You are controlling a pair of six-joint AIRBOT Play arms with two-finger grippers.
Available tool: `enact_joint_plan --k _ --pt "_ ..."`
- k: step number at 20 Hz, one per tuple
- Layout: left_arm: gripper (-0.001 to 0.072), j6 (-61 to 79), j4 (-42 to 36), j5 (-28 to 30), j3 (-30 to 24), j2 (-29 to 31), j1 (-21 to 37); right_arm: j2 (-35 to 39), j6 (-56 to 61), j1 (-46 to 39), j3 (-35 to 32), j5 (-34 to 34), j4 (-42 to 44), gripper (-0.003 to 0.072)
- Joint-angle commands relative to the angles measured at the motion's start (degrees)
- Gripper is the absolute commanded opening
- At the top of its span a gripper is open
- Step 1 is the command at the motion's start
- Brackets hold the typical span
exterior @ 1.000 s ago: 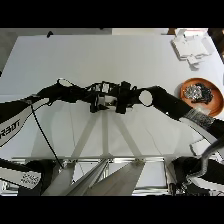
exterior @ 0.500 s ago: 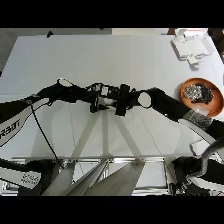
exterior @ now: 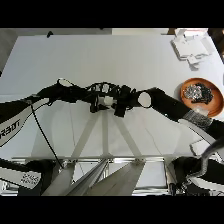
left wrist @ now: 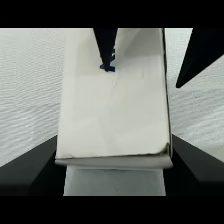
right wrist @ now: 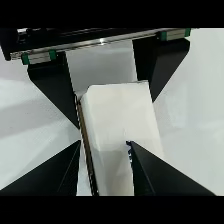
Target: Fold the box and place the chain.
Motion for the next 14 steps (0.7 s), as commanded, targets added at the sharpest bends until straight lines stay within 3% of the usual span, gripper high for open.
enact_joint_plan --k 1,5,14 --pt "0.0342 -0.02 0.02 0.02 0.02 0.02 0.04 1.64 1.03 0.04 -0.02 0.17 -0.13 0.0342" --pt "0.0342 -0.02 0.02 0.02 0.02 0.02 0.07 5.9 1.42 0.0 -0.02 0.9 -0.11 0.0341" --pt "0.0342 -0.02 0.02 0.02 0.02 0.02 0.07 11.67 14.71 0.0 -0.02 0.9 -0.28 0.0333"
